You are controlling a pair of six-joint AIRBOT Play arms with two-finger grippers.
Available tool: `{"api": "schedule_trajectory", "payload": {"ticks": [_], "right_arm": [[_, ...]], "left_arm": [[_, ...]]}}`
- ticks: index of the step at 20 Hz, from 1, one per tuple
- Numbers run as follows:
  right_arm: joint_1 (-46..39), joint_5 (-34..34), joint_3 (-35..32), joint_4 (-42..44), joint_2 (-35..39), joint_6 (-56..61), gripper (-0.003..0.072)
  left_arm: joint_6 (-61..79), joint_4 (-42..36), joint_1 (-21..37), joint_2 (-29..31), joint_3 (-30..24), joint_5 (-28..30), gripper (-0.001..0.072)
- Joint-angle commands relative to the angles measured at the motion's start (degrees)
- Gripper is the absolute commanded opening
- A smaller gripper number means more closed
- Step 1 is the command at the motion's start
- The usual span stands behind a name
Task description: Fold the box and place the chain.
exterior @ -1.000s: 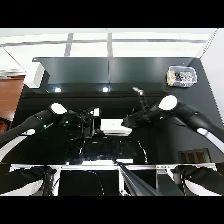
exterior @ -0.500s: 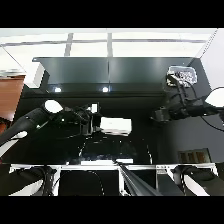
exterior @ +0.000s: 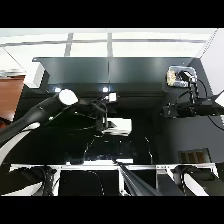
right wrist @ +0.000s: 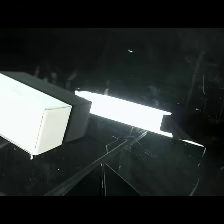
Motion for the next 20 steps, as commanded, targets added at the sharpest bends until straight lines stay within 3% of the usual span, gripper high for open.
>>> {"api": "schedule_trajectory", "payload": {"ticks": [1,13,20], "right_arm": [[-0.15,0.61,0.02,-0.2,0.07,0.15,0.0021],[-0.17,0.74,0.02,-0.26,0.07,0.15,0.0021],[-0.15,0.68,0.02,-0.28,0.07,0.15,0.0021]], "left_arm": [[-7.93,3.93,-2.25,-7.89,6.08,-2.6,0.0712],[-9.22,7.3,-3.06,-8.98,8.02,-9.14,0.0712],[-21.03,21.05,-9.01,-9.2,10.71,-7.54,0.0711]]}}
